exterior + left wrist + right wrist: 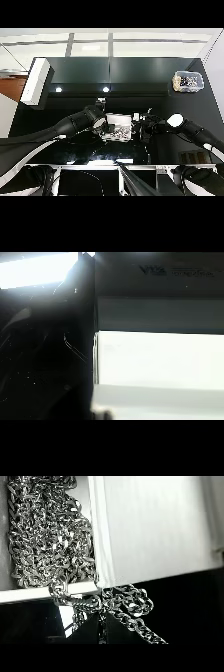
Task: Fold the box and place the chain.
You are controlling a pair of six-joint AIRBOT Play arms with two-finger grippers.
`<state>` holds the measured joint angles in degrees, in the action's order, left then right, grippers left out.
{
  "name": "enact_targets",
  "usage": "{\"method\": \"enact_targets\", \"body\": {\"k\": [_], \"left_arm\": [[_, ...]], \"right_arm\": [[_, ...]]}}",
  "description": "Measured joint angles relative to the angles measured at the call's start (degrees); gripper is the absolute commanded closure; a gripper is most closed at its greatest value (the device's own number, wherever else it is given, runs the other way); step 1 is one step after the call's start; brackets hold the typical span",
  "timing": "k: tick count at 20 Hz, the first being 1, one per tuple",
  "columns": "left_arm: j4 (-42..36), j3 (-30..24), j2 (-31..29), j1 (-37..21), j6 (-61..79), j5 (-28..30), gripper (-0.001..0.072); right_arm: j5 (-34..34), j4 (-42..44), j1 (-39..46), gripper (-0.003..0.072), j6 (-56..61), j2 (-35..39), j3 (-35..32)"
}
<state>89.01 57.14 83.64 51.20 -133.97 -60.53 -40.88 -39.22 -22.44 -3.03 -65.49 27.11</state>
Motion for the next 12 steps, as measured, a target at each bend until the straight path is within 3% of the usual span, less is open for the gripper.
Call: {"method": "enact_targets", "body": {"k": [8,10,11,12], "left_arm": [[0.0,0.0,0.0,0.0,0.0,0.0,0.0678],[0.0,0.0,0.0,0.0,0.0,0.0,0.0678],[0.0,0.0,0.0,0.0,0.0,0.0,0.0678],[0.0,0.0,0.0,0.0,0.0,0.0,0.0678]], "right_arm": [[-2.1,-5.1,4.7,0.0631,13.2,8.7,0.3],[-4.2,-6.5,5.4,0.0153,15.4,10.4,0.3],[-4.5,-7.0,5.2,-0.0023,16.2,10.7,0.0],[-4.3,-7.5,4.8,-0.0032,16.4,10.7,-0.2]]}}
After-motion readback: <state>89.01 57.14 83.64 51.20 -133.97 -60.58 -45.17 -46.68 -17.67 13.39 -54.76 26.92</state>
